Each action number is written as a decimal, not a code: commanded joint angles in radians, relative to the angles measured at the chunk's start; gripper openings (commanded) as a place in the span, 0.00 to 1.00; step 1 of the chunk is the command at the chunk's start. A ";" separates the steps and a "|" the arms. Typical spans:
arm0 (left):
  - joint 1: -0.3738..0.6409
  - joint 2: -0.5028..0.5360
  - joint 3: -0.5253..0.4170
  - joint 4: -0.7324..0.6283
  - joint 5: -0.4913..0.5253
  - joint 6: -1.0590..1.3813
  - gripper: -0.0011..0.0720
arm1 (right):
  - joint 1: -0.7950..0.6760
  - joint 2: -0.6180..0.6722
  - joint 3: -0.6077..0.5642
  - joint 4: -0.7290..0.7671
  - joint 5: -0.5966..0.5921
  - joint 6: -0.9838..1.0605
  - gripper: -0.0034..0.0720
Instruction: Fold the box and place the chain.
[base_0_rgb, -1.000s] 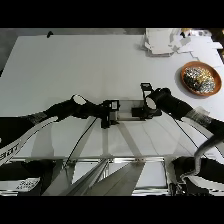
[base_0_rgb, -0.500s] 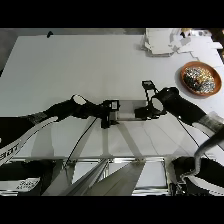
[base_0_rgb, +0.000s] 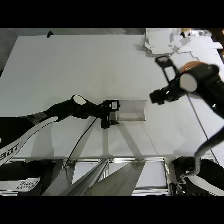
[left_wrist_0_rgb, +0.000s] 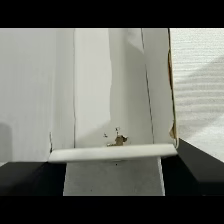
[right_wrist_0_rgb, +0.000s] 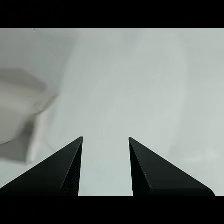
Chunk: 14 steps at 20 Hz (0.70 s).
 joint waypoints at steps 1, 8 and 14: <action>0.000 0.000 0.000 0.000 0.000 0.000 0.11 | -0.299 -0.131 0.155 -0.037 -0.003 -0.173 0.43; 0.000 0.000 0.000 0.000 0.000 0.000 0.11 | -0.646 -0.450 0.391 -0.003 -0.082 -0.194 0.36; 0.000 0.000 0.000 0.000 0.000 0.000 0.11 | -0.689 -0.562 0.391 -0.004 -0.103 -0.154 0.34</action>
